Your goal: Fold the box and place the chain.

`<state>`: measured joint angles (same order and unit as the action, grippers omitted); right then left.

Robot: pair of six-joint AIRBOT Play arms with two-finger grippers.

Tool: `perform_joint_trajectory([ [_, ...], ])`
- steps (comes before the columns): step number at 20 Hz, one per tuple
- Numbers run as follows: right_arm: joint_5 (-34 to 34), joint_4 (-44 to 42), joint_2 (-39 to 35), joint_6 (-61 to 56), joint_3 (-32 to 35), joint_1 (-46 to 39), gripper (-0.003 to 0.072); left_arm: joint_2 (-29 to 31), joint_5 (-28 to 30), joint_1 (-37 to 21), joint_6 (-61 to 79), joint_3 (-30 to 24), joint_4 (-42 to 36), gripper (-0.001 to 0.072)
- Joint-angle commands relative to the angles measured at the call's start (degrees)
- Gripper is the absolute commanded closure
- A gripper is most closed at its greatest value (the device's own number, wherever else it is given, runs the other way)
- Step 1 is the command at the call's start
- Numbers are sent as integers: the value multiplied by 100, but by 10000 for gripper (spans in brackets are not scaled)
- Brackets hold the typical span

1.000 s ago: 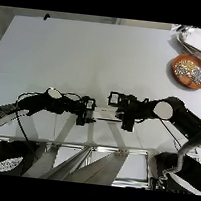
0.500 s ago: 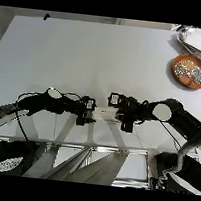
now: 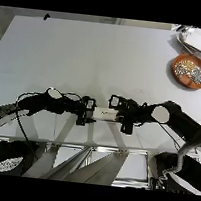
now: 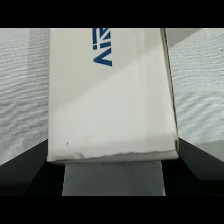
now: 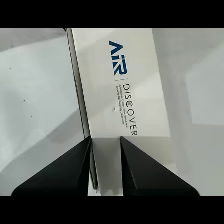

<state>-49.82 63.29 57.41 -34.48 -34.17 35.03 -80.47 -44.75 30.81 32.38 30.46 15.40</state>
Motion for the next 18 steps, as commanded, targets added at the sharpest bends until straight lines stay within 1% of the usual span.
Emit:
perform_joint_trajectory([
  [1, -17, -15, -4, -2, 55, 2, 429, 0, -7, 0, -7, 0, 4, 451],
  [2, 7, -17, -17, 0, 55, 2, 385, 0, -7, 0, -7, 0, 2, 451],
  [4, 155, -39, -116, 0, 55, 2, 371, 0, -7, 0, -9, 0, 2, 451],
  [5, 262, -92, -195, 2, 52, 2, 349, 0, -4, 0, -7, 0, 4, 451],
  [8, 573, -457, -505, 68, 50, 2, 349, 0, -7, 0, -7, 0, 4, 451],
  [11, 664, -1215, -691, 474, 55, 2, 352, 0, -7, 0, -9, 0, 2, 451],
  [12, 702, -1611, -660, 691, 92, 2, 368, 0, -7, 0, -9, 0, 2, 451],
  [13, 767, -2022, -599, 990, 162, 2, 483, 0, -4, 0, -7, 0, 4, 451],
  [14, 898, -2494, -511, 1333, 284, 2, 648, 0, -4, 0, -7, 0, 2, 451],
  [15, 1084, -2924, -409, 1624, 426, 2, 681, 0, -7, 0, -7, 0, 2, 451],
  [17, 1394, -3547, -184, 2074, 684, -4, 681, 0, -7, 0, -7, 0, 2, 451],
  [18, 1425, -3764, -70, 2256, 748, -4, 681, 0, -4, 0, -9, 0, 2, 451],
])
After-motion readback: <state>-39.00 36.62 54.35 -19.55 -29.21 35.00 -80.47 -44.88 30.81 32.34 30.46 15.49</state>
